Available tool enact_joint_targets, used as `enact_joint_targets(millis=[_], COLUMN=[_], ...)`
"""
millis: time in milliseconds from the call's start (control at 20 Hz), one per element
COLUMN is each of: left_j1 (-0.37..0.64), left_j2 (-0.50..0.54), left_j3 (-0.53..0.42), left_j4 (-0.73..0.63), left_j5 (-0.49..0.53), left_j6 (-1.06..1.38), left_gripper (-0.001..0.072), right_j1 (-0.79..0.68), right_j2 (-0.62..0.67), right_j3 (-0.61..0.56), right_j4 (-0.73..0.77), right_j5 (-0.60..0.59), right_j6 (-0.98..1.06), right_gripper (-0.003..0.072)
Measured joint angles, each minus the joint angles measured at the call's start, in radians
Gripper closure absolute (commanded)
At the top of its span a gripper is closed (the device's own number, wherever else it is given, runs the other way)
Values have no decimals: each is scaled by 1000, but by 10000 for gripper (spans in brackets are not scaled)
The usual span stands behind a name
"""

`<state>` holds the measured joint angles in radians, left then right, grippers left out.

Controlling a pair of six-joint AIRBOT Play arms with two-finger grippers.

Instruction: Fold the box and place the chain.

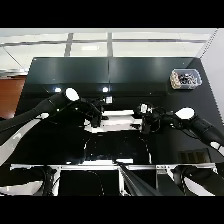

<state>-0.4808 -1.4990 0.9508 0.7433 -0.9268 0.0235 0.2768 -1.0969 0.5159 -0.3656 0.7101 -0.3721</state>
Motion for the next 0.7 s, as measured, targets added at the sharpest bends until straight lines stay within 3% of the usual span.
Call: enact_joint_targets(millis=[700], left_j1=[0], left_j2=[0], left_j3=[0], left_j4=[-11], left_j5=[1], left_j6=[0], left_gripper=[685], right_j1=[3], right_j2=[-128], right_j3=[2], right_j4=[-6], right_j5=[65], right_j6=[-88], right_gripper=[-28])
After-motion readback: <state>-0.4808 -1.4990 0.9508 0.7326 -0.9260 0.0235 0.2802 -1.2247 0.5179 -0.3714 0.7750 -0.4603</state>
